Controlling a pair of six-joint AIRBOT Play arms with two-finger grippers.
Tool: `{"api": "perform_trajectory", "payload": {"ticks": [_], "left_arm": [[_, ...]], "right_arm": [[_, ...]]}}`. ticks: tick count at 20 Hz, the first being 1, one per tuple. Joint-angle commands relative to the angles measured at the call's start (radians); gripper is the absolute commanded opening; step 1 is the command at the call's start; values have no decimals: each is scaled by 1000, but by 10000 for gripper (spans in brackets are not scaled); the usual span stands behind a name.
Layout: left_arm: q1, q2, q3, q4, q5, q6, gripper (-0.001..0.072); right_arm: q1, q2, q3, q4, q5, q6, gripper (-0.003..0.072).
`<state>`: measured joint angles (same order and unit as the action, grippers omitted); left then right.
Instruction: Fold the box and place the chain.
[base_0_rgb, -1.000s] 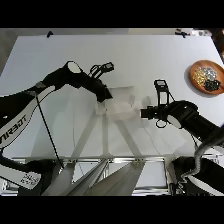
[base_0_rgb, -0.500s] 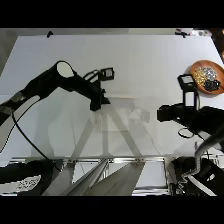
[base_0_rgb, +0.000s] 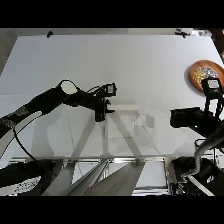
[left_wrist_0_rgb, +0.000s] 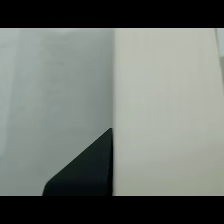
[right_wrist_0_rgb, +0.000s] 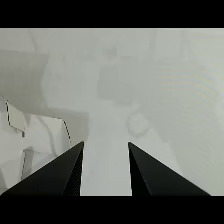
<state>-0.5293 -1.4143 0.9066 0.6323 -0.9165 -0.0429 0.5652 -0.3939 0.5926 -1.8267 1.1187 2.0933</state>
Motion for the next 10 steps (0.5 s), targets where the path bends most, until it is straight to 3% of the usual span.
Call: {"api": "perform_trajectory", "payload": {"ticks": [1, 4, 10], "left_arm": [[-4, -1, -10, 34, 85, 21, 5], [-20, -15, -10, 34, 174, 20, 6], [-67, -53, -10, 34, 181, 20, 12]], "right_arm": [[0, 7, 0, -1, 11, 0, 322], [0, 7, 0, -1, 8, 0, 322], [0, 7, 0, 3, -6, 0, 322]]}}
